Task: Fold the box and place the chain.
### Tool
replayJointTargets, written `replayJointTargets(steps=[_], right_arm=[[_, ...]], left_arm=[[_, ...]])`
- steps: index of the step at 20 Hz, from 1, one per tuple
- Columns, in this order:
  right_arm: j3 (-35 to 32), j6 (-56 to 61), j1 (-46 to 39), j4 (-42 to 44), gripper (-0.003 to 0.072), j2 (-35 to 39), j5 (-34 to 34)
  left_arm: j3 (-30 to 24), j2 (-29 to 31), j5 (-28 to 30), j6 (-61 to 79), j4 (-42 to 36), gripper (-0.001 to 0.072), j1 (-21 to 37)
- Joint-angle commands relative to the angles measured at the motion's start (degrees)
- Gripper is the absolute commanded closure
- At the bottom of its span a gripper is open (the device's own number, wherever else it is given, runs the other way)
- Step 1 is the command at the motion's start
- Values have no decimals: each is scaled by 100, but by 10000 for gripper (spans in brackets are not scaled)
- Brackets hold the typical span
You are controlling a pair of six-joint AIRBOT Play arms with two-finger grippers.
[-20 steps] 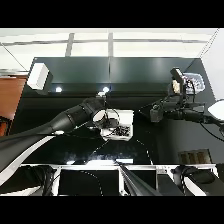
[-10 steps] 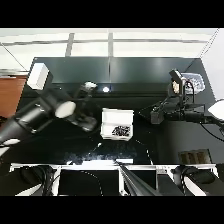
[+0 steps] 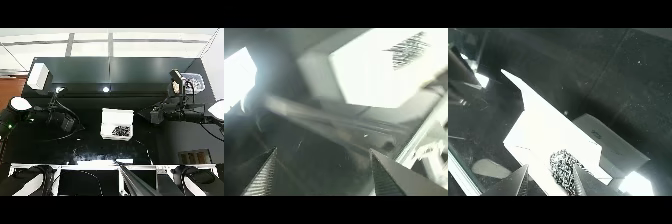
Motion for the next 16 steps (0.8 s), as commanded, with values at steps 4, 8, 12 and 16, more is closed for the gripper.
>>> replayJointTargets(steps=[4, 8, 12, 16], right_arm=[[-2, 22, 2, 0, 347, -4, 4], [-4, 151, 2, 0, 347, -4, 4], [-2, 151, 2, 2, 347, -4, -26], [-4, 149, 2, 0, 347, -4, -57]], left_arm=[[-247, -184, 1467, 3943, -682, -2, -1084], [-247, -409, 2302, 3912, -743, 26, -1692], [-249, -627, 2247, 4402, -629, 17, -1843], [-144, -916, 1904, 5866, -662, 16, -1965]])
